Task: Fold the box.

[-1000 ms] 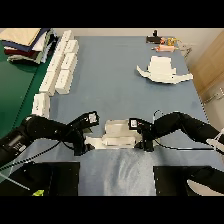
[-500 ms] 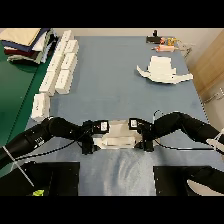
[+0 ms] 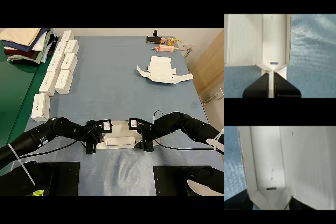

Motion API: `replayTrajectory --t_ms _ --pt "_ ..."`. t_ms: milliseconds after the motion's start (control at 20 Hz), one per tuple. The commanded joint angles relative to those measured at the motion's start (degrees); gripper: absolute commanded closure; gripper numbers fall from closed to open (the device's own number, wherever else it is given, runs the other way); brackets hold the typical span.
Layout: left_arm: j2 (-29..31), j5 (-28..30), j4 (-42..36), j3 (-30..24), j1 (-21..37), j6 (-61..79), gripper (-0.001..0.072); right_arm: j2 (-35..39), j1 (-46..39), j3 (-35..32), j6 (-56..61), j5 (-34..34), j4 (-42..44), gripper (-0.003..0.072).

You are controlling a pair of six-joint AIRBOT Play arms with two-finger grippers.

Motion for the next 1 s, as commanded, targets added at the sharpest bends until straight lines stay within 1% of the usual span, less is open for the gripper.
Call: replayTrajectory --t_ms 0,250,500,650,700,750,800,950 --pt "-0.63 0.24 -2.34 -0.02 -0.07 0.46 0.0617 -0.02 0.02 0.04 0.00 0.00 0.00 0.0256" --pt "-3.69 0.70 -10.25 0.00 -0.07 6.40 0.0617 -0.02 0.02 0.04 0.00 0.00 0.00 0.0256" --pt "-4.02 3.13 -13.16 0.02 -0.07 7.82 0.0615 -0.02 0.02 0.04 0.00 0.00 0.00 0.0256" --pt "-4.85 3.67 -13.18 0.00 -0.07 7.80 0.0611 -0.02 0.02 0.04 0.00 0.00 0.00 0.0256" --pt "-5.22 3.72 -13.14 0.02 -0.07 7.82 0.0472 -0.02 0.02 0.04 0.00 0.00 0.00 0.0256" --pt "-5.51 3.69 -13.11 0.00 -0.07 7.82 0.0280 -0.02 0.02 0.04 0.00 0.00 0.00 0.0256" --pt "-5.62 3.69 -13.11 0.00 -0.04 7.80 0.0219 -0.02 0.02 0.04 0.00 0.00 0.00 0.0256" --pt "-5.60 3.37 -13.11 0.00 -0.04 7.72 0.0218 -0.02 0.02 0.04 0.00 0.00 0.00 0.0256"
